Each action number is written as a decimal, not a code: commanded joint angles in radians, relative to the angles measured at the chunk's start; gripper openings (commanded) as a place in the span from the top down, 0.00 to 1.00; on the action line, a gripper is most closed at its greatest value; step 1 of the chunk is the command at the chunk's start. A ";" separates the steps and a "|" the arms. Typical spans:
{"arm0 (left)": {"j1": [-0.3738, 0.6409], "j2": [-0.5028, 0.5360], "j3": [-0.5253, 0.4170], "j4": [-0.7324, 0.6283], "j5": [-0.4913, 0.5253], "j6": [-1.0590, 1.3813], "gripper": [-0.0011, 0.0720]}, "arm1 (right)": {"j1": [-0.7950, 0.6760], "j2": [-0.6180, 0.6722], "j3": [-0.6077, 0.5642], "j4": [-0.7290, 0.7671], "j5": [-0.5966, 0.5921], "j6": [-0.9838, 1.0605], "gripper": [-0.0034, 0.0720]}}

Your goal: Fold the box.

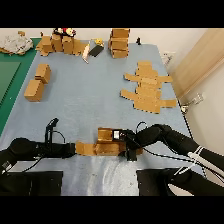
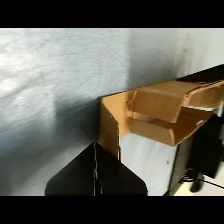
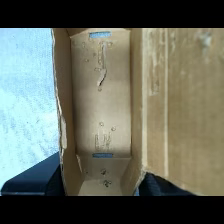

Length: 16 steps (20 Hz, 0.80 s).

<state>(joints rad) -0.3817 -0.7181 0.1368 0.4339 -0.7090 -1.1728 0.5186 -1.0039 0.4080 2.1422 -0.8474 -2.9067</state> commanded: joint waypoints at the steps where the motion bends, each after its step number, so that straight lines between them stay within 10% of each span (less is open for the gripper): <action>1: 0.001 -0.126 -0.002 -0.295 -0.010 0.298 0.97 | 0.000 0.000 0.000 0.000 0.000 0.000 0.30; 11: 0.003 -0.168 -0.003 -0.347 -0.059 0.391 0.97 | 0.000 0.000 0.000 0.000 0.000 0.000 0.30; 16: 0.003 -0.066 -0.001 -0.135 -0.008 0.188 0.97 | 0.000 0.000 0.000 0.000 0.000 0.000 0.30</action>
